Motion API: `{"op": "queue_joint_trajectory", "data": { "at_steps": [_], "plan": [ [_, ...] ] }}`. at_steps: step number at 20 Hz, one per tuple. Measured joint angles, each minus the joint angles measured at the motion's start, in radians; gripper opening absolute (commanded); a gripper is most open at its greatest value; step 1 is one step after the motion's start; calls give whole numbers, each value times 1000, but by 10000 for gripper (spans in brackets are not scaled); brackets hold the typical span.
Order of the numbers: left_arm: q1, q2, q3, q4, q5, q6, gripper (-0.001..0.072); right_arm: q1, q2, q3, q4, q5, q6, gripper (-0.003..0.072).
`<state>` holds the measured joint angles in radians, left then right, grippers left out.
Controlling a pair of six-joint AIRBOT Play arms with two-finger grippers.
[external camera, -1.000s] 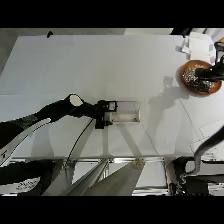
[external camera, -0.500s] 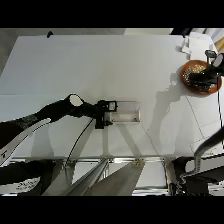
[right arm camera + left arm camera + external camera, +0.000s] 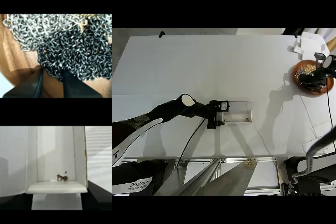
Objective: Fold the box and place the chain.
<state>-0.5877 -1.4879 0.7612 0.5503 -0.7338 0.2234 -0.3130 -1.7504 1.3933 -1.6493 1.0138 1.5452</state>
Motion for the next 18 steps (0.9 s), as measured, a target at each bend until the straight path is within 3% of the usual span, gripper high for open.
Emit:
{"op": "queue_joint_trajectory", "data": {
  "at_steps": [1,9,18],
  "plan": [
    [0,0,0,0,0,0,13,0,-5,0,-5,7,2,15],
    [0,0,0,0,0,0,13,-1,13,-3,8,51,11,15],
    [0,0,0,0,0,0,13,0,226,-2,8,169,-53,15]
  ]
}}
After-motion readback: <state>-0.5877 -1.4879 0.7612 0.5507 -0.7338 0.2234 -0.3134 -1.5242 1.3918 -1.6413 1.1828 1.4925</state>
